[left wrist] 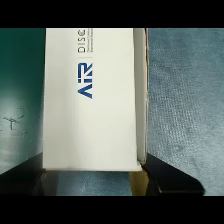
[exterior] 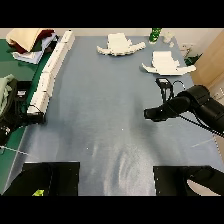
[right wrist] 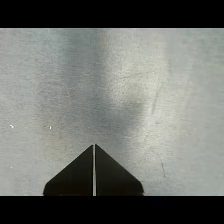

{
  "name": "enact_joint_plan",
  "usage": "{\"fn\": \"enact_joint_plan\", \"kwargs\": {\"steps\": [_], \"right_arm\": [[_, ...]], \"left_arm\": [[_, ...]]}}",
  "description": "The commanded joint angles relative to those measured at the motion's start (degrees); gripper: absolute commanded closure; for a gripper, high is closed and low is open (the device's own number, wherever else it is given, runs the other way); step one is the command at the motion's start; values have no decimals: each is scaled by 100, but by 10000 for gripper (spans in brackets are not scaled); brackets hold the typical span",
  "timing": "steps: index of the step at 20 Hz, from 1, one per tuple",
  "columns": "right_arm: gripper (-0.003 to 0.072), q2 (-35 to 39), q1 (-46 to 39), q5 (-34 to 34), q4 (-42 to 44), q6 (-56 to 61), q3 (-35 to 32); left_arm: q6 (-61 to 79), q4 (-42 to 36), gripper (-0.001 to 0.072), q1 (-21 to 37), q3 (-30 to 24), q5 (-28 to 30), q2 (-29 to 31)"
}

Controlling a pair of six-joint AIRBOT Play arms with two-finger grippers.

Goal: Fold the box.

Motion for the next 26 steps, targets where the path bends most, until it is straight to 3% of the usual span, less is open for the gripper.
{"fn": "enact_joint_plan", "kwargs": {"steps": [1,7,13,20,21,22,23,26], "right_arm": [[662,-2,-2,2,2,2,2],[662,-2,-2,2,2,0,2],[662,-2,-2,2,2,2,2],[662,-2,-2,2,2,2,2],[662,-2,-2,2,2,0,2],[662,-2,-2,2,2,0,2],[662,-2,-2,2,2,2,2],[662,-2,-2,2,2,2,2]], "left_arm": [[-9,-2,336,0,4,9,-2],[-22,-518,336,0,-17,-61,-26],[-20,-511,334,4,-26,-4,-380],[7,-468,333,9,-24,59,-398],[13,-463,297,9,-24,57,-396],[31,-461,87,9,-24,57,-396],[28,-461,1,9,-24,50,-396],[35,-361,1,9,31,-168,-391]]}}
